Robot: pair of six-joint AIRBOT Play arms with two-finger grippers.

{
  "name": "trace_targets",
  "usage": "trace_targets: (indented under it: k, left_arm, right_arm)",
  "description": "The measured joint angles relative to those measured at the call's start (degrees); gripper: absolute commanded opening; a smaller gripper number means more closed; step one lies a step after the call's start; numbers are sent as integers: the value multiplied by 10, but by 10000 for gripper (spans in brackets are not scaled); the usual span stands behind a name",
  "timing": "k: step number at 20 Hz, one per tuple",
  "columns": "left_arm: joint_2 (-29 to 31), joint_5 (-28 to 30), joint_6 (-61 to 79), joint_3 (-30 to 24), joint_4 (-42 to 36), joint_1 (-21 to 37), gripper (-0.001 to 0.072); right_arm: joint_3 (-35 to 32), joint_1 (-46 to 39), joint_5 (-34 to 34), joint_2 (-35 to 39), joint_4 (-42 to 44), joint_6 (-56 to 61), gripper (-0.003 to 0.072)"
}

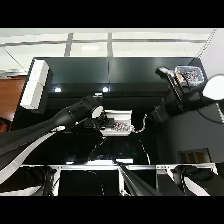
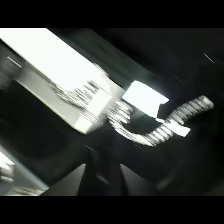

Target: Fold the box and place the chain.

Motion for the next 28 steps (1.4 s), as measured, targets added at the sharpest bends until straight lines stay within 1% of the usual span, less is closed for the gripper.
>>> trace_targets:
  k: [1, 3, 5, 7, 10, 12, 14, 15, 16, 20, 21, 22, 23, 24, 28]
  left_arm:
    - [0, 0, 0, 0, 0, 0, 24]
    - [0, 0, 0, 0, 0, 0, 24]
    - [0, 0, 0, 0, 0, 0, 24]
    - [0, 0, 0, 0, 1, 0, 24]
    - [0, 0, 0, 0, 2, 0, 24]
    - [0, 0, 0, 0, 2, 0, 24]
    - [0, 0, 0, 0, 2, 0, 24]
    - [0, 0, 0, 0, 2, 0, 24]
    - [0, 0, 0, 0, 2, 0, 24]
    - [0, 0, 0, 0, 2, 0, 24]
    - [0, 0, 0, 0, 2, 0, 24]
    - [0, 0, 0, 0, 2, 0, 24]
    - [0, 0, 0, 0, 2, 0, 24]
    - [0, 0, 0, 0, 2, 0, 24]
    - [0, 0, 0, 0, 2, 0, 24]
  right_arm:
    - [-33, -3, -21, 10, -6, -20, 707]
    - [-103, 2, -84, 23, -15, -73, 705]
    - [-170, 22, -159, 27, -19, -161, 704]
    - [-217, 45, -228, 20, -13, -254, 703]
    - [-247, 62, -284, -9, 36, -391, 703]
    - [-256, 67, -312, -30, 84, -492, 703]
    - [-261, 70, -335, -50, 125, -567, 702]
    - [-263, 71, -342, -59, 137, -593, 621]
    - [-264, 71, -348, -68, 146, -614, 587]
    - [-265, 73, -362, -92, 164, -659, 580]
    - [-265, 73, -364, -95, 166, -665, 442]
    - [-266, 73, -366, -97, 168, -667, 327]
    - [-266, 73, -366, -98, 169, -669, 114]
    - [-266, 73, -364, -99, 170, -671, 20]
    - [-264, 73, -354, -92, 160, -656, 20]
